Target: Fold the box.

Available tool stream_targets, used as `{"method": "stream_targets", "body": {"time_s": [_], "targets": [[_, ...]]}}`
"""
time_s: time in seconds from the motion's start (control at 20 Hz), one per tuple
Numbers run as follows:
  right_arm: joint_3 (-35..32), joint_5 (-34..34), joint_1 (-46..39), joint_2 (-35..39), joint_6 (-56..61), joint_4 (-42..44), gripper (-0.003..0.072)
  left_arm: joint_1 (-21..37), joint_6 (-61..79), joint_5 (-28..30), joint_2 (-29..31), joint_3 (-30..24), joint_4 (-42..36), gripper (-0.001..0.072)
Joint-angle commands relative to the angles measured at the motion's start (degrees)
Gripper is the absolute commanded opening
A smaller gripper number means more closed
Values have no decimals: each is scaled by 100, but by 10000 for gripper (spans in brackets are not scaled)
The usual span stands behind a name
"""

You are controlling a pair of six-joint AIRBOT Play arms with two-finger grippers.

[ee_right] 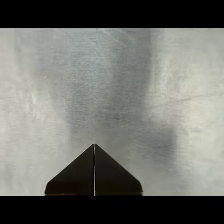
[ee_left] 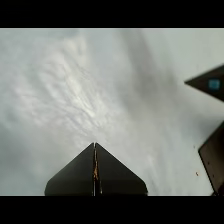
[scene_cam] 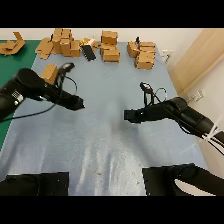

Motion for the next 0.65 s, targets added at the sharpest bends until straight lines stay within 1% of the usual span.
{"method": "stream_targets", "body": {"time_s": [0.0,0.1,0.25,0.6], "targets": [[389,-350,-57,-420,-321,-149,2,-758,-378,452,155,-568,9,13],[391,-337,-55,-411,-315,-85,2,-914,-417,522,153,-612,22,13],[389,-468,-61,-413,-315,-85,2,-898,-393,527,151,-608,35,15],[389,-468,-61,-413,-315,-103,3,-901,-361,581,149,-608,28,15]]}}
